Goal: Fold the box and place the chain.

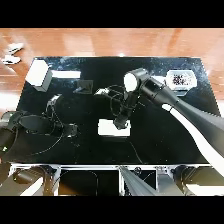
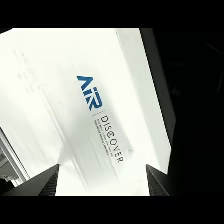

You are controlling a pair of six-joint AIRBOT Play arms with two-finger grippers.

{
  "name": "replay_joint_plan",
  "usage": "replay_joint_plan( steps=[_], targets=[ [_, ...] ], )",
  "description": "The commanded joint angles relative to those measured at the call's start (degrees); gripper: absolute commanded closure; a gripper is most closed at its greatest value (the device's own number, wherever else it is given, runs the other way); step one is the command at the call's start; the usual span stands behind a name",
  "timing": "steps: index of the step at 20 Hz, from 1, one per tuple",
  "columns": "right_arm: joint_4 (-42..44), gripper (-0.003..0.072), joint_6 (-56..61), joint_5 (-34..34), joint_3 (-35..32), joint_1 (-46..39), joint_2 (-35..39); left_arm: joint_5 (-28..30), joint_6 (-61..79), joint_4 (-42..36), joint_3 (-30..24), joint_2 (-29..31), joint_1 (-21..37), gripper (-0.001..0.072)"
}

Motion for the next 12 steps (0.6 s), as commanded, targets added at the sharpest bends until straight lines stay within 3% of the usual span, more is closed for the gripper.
replay_joint_plan(
  steps=[1,6,7,12],
  targets=[
    [-3.3,0.0055,1.6,0.2,-0.3,2.8,1.4,-0.1,0.0,0.1,0.0,0.0,0.0,0.0199],
    [-3.7,0.0045,1.8,-1.1,-5.8,3.5,9.7,-0.1,0.0,0.1,0.0,0.0,0.0,0.0200],
    [-4.5,-0.0034,1.2,-3.3,-7.8,3.4,10.2,-0.1,0.0,0.1,0.0,0.0,-0.1,0.0199],
    [-5.9,-0.0034,0.0,-15.7,-10.6,3.8,9.6,-0.1,0.0,0.1,0.0,0.0,0.0,0.0200]
  ],
)
